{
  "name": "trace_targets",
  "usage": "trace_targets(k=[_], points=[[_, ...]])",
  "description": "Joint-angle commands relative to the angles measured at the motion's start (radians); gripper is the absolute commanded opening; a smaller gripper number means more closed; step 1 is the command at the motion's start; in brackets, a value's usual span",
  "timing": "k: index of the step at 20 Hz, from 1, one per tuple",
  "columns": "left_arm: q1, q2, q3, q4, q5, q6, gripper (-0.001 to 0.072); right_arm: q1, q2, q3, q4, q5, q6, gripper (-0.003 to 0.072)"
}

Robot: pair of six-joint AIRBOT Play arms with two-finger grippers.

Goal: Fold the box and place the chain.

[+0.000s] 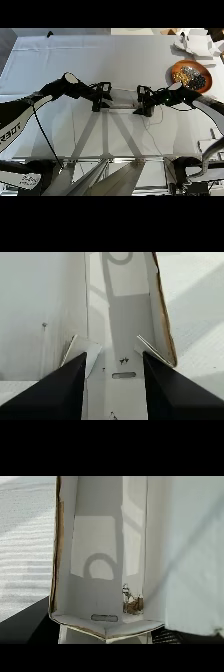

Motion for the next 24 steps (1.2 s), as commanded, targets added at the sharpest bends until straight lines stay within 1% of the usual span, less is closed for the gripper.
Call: trace_targets(k=[1, 2, 3, 4, 5, 8, 10, 14, 15, 16, 19, 22, 24], points=[[-0.001, -0.001, 0.000, -0.008, -0.001, -0.034, 0.0419, 0.000, 0.000, 0.000, 0.000, 0.000, -0.001, 0.0435], [-0.001, 0.000, 0.000, -0.008, -0.001, -0.050, 0.0411, 0.000, 0.000, 0.000, 0.000, 0.000, -0.001, 0.0435], [-0.001, 0.000, 0.000, -0.008, -0.001, -0.068, 0.0320, 0.000, 0.000, 0.000, 0.000, 0.000, -0.001, 0.0435], [-0.001, 0.002, 0.000, -0.008, -0.002, -0.088, 0.0201, 0.000, 0.000, 0.000, 0.000, 0.000, -0.001, 0.0435], [-0.001, 0.008, 0.000, -0.008, -0.003, -0.096, 0.0153, 0.000, 0.000, 0.000, 0.000, 0.000, -0.001, 0.0435], [0.003, 0.059, 0.000, 0.002, -0.011, -0.098, 0.0150, 0.000, 0.000, 0.000, 0.000, 0.000, -0.001, 0.0435], [0.011, 0.117, 0.000, 0.035, -0.011, -0.101, 0.0150, 0.000, 0.000, 0.000, 0.000, 0.000, -0.001, 0.0435], [0.047, 0.264, 0.000, 0.177, -0.034, -0.242, 0.0148, 0.000, 0.000, 0.000, 0.000, 0.000, -0.001, 0.0435], [0.060, 0.303, 0.000, 0.225, -0.050, -0.290, 0.0116, 0.000, 0.000, 0.000, 0.000, 0.000, -0.001, 0.0435], [0.073, 0.336, 0.000, 0.270, -0.064, -0.346, 0.0003, 0.000, 0.000, 0.000, 0.000, 0.000, -0.001, 0.0435], [0.140, 0.404, 0.000, 0.355, -0.080, -0.608, 0.0009, 0.000, 0.000, 0.000, 0.000, 0.000, -0.001, 0.0435], [0.221, 0.409, -0.004, 0.370, -0.077, -0.983, 0.0009, 0.000, 0.000, 0.000, 0.000, 0.000, -0.001, 0.0435], [0.240, 0.408, -0.032, 0.425, -0.060, -1.203, 0.0009, 0.000, 0.000, 0.000, 0.000, 0.000, -0.001, 0.0435]])
